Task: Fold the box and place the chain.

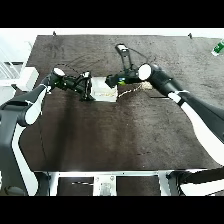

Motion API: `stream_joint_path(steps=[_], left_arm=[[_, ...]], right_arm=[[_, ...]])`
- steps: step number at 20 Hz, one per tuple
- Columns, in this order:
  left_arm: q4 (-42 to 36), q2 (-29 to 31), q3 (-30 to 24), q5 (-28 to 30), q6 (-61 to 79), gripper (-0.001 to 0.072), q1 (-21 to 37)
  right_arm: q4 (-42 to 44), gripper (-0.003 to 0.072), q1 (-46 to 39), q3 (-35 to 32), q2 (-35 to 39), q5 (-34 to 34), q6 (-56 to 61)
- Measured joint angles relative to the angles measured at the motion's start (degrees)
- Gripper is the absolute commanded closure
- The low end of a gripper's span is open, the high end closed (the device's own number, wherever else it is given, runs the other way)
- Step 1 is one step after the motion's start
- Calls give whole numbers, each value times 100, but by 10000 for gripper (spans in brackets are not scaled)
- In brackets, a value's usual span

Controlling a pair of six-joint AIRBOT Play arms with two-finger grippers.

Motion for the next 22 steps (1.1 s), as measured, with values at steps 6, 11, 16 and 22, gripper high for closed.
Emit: stream_joint_path(steps=[6, 11, 16, 22], left_arm=[[0, 0, 0, -9, 0, 219, 0], [0, 0, 0, -9, 2, 219, 0], [0, 0, 0, -9, 2, 219, -2], [-2, 0, 0, -9, 2, 219, -2]], right_arm=[[-72, 128, -1147, -1172, 688, -168, 566], [-74, 181, -1572, -1899, 551, -837, 1145], [79, 192, -1644, -2127, -59, -1751, 1770], [533, 484, -1471, -1801, -662, -2590, 2015]])
